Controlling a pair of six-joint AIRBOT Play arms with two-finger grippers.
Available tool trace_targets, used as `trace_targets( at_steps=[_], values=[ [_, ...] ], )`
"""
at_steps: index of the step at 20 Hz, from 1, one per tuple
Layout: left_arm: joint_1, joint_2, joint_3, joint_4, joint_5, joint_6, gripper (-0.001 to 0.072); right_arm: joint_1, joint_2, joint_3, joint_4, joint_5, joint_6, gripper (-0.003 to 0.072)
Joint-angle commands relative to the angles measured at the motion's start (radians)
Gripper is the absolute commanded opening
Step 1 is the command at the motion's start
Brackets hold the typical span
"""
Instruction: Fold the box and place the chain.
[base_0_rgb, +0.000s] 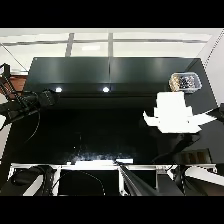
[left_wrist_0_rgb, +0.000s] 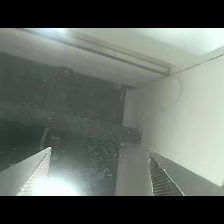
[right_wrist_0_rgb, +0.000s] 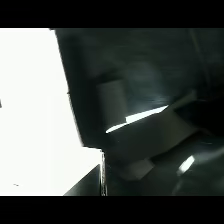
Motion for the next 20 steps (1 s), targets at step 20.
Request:
trace_targets(
  at_steps=[20],
  values=[
    [-0.121, -0.671, -0.038, -1.058, -0.199, 0.973, 0.0692, 0.884, 0.760, -0.622, 0.255, 0.407, 0.188, 0.0021]
  ],
)
